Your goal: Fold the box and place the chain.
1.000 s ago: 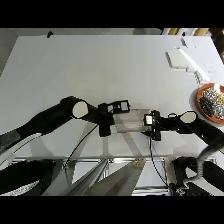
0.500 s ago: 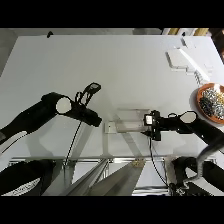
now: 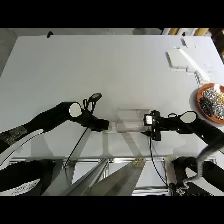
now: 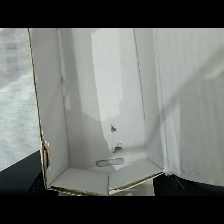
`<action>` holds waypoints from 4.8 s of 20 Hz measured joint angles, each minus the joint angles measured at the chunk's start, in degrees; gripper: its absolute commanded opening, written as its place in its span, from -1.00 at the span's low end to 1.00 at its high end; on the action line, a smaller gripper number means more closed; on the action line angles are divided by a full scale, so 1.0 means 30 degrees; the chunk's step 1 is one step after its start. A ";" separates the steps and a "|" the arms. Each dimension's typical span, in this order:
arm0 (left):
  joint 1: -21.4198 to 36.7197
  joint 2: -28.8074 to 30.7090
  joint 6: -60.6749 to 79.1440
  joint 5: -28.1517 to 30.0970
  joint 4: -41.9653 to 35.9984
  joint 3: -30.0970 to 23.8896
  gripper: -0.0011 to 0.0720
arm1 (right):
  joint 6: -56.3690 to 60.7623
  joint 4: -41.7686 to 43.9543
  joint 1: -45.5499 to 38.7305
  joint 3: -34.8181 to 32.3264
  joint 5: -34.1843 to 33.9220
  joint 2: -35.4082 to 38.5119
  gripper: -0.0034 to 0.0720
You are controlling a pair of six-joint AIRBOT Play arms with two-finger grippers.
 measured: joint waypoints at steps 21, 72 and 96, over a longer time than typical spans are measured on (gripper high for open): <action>-0.2062 0.1931 -0.0197 0.2703 -0.3075 0.0168 -0.02 | -0.0007 0.0000 -0.0007 0.0000 0.0000 0.0000 -0.06; -0.6645 -0.7941 -1.8688 -0.8517 1.0579 1.2553 -0.91 | -0.0007 0.0000 -0.0007 0.0000 0.0007 0.0000 -0.06; -0.2718 -0.1515 -0.4255 -0.9129 0.7359 0.9384 0.60 | -0.0015 -0.0007 -0.0007 0.0000 0.0007 0.0000 -0.06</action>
